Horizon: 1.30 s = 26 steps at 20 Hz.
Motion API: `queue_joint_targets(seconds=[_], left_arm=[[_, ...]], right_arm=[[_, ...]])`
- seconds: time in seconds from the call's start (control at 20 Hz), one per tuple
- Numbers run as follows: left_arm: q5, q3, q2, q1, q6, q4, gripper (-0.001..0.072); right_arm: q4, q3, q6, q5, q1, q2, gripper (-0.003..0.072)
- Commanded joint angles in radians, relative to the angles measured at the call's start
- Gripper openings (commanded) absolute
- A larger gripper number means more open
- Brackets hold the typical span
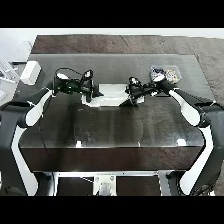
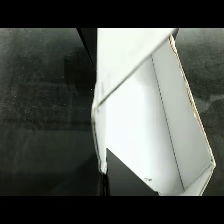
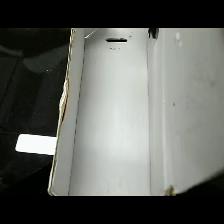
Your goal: Fold the box and place the chain.
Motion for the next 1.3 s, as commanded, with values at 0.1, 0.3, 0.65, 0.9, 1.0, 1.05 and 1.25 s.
queue_joint_targets(seconds=[0.1,0.3,0.65,0.9,1.0,1.05,1.25], left_arm=[[0.0,0.003,0.002,0.002,0.003,-0.061,0.0356],[-0.007,0.017,0.002,0.002,0.002,-0.102,0.0357],[-0.193,0.145,0.002,0.06,-0.145,-0.09,0.0357],[-0.404,0.265,0.003,0.132,-0.234,-0.092,0.0355],[-0.477,0.317,0.003,0.159,-0.272,-0.089,0.0188],[-0.534,0.339,0.003,0.17,-0.272,-0.084,0.0014],[-0.568,0.381,0.023,0.189,-0.384,-0.069,0.0013]], right_arm=[[0.0,0.0,0.0,0.0,0.0,-0.001,0.05],[0.0,0.0,0.0,0.0,0.0,-0.001,0.05],[0.0,0.0,0.0,0.0,0.0,-0.001,0.05],[0.0,0.0,0.0,0.0,0.0,-0.001,0.05],[0.0,0.0,0.0,0.0,0.0,-0.001,0.05],[0.0,0.0,0.0,0.0,0.0,-0.001,0.05],[0.0,0.0,0.0,0.0,0.0,-0.001,0.05]])
